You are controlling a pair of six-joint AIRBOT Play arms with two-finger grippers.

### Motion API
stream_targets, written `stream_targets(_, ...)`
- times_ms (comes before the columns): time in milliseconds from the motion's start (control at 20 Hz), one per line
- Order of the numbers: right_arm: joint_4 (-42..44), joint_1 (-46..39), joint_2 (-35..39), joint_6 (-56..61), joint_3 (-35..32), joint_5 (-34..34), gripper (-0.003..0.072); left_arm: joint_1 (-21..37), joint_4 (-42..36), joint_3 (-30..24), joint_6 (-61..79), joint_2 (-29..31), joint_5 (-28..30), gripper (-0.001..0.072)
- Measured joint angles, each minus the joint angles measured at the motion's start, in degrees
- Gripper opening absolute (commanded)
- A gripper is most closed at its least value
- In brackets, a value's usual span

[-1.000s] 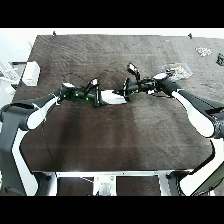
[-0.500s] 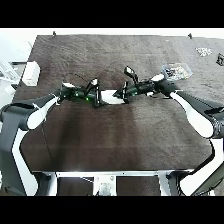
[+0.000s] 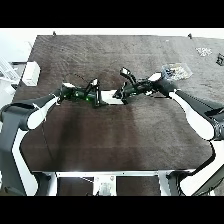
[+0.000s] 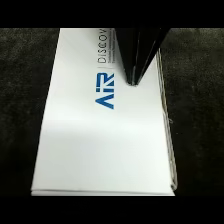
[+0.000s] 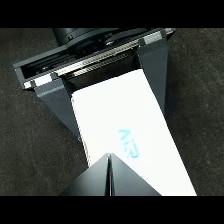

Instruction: Fold the box and place the chain.

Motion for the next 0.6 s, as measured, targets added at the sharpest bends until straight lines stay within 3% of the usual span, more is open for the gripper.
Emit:
stream_targets(400, 1.8, -1.0, 17.7, 5.0, -0.7, -5.8, 0.0012, 0.1, -0.3, 0.0, -0.2, 0.0, 0.3, 0.0523)
stream_targets(600, 1.2, -3.0, 29.2, 11.0, -6.2, -7.3, 0.0012, 0.1, -0.3, 0.0, -0.2, 0.0, 0.2, 0.0523)
